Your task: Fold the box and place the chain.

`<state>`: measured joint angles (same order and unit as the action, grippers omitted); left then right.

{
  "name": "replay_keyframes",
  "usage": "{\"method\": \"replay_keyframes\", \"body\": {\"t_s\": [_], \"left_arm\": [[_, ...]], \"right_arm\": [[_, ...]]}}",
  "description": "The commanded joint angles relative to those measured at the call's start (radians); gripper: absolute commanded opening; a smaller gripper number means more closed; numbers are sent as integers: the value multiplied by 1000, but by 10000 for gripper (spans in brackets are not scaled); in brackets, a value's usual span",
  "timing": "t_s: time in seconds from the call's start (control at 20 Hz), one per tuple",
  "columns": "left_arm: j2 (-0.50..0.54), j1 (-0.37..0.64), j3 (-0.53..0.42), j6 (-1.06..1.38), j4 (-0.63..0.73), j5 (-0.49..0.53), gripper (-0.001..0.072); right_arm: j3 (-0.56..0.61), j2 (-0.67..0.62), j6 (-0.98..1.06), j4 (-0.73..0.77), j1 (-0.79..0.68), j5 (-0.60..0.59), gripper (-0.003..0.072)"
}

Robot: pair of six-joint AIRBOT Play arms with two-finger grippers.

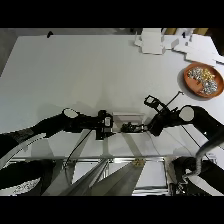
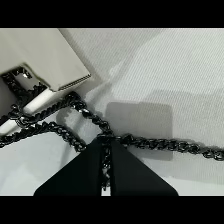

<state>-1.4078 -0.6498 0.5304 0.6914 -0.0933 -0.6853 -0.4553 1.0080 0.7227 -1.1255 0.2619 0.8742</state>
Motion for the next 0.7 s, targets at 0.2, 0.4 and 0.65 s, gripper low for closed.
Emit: {"method": "replay_keyframes", "body": {"t_s": [0.2, 0.4, 0.65], "left_arm": [[0, 0, 0, 0, 0, 0, 11], [0, 0, 0, 0, 0, 0, 11], [0, 0, 0, 0, 0, 0, 11]], "right_arm": [[-18, -31, 71, -55, 1, -10, 20], [-77, -37, 145, -131, 1, 40, 20], [-66, -7, 77, -139, 1, 117, 202]]}}
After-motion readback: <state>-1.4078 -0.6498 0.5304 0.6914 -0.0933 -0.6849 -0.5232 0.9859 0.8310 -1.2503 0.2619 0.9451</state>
